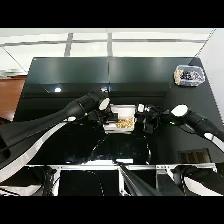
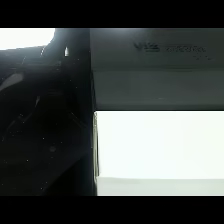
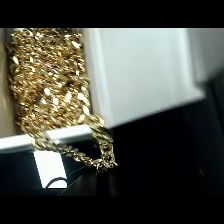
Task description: Fold the box and place the chain.
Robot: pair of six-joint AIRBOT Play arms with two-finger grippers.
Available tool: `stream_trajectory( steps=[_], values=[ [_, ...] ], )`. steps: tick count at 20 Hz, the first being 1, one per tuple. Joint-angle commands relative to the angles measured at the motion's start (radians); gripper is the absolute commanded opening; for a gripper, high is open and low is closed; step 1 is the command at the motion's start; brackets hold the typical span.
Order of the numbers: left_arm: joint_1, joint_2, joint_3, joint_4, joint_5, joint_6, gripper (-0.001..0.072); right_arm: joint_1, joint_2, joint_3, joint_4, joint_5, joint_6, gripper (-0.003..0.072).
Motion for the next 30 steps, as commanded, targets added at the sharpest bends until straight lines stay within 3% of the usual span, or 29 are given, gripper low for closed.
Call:
stream_trajectory(
  steps=[1, 5, 9, 11, 16, 23, 24, 26, 27, 28, 30],
  values=[
    [0.001, -0.001, 0.0, 0.0, -0.002, 0.001, 0.0029, -0.04, 0.13, 0.001, -0.082, 0.084, 0.153, 0.0017],
    [0.001, -0.001, 0.0, 0.0, 0.0, 0.0, 0.003, -0.046, 0.344, 0.008, -0.033, 0.22, 0.339, 0.0017],
    [0.001, -0.001, 0.0, 0.0, 0.001, 0.0, 0.003, -0.024, 0.376, 0.007, 0.172, 0.227, 0.433, 0.0027],
    [0.001, -0.001, 0.0, 0.0, 0.001, 0.0, 0.003, 0.008, 0.376, 0.007, 0.177, 0.159, 0.483, 0.0366],
    [0.001, -0.002, 0.0, -0.001, -0.002, 0.0, 0.003, -0.096, 0.377, 0.007, 0.023, 0.163, 0.581, 0.038],
    [0.002, -0.021, 0.014, -0.047, -0.033, 0.007, 0.0031, -0.142, 0.377, 0.007, 0.025, 0.258, 0.584, 0.0379],
    [0.002, -0.019, 0.032, -0.04, -0.041, 0.007, 0.0058, -0.142, 0.377, 0.007, 0.025, 0.265, 0.585, 0.0379],
    [-0.01, 0.0, 0.087, 0.014, -0.074, -0.019, 0.0441, -0.142, 0.377, 0.007, 0.025, 0.28, 0.585, 0.0379],
    [-0.014, 0.014, 0.112, 0.042, -0.104, -0.023, 0.0577, -0.142, 0.377, 0.007, 0.024, 0.28, 0.585, 0.0379],
    [-0.017, 0.039, 0.124, 0.074, -0.136, -0.013, 0.0656, -0.142, 0.377, 0.007, 0.021, 0.279, 0.585, 0.0379],
    [-0.02, 0.102, 0.111, 0.137, -0.206, 0.064, 0.0657, -0.143, 0.377, 0.007, 0.013, 0.277, 0.586, 0.0379]
  ],
)
